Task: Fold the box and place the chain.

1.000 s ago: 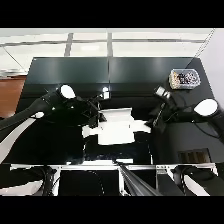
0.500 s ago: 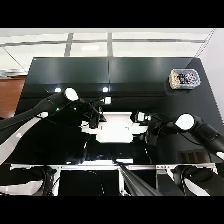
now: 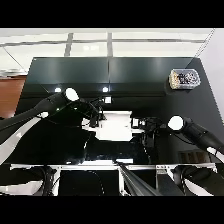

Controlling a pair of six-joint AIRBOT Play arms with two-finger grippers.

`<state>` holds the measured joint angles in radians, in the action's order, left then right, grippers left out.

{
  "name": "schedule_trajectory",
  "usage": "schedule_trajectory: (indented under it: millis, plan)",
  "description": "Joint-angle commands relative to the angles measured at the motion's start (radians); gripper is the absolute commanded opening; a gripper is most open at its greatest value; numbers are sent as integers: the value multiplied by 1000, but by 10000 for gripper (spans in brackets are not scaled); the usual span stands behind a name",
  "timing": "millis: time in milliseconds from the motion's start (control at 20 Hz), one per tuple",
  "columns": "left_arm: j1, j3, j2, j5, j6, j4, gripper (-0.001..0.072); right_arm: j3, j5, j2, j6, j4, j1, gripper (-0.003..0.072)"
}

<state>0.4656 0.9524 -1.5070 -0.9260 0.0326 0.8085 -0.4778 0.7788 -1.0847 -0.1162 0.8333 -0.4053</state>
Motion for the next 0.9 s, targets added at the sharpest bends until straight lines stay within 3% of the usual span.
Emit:
schedule_trajectory:
  millis: [0,700,850]
  plan:
    - [0,0,-1,5,0,2,27,0,-15,-9,61,-118,-2,627]
    - [1,0,-1,1,0,1,27,1,0,-9,126,-164,-31,627]
    - [1,0,-1,0,2,-7,27,1,-72,-11,125,-193,-108,627]
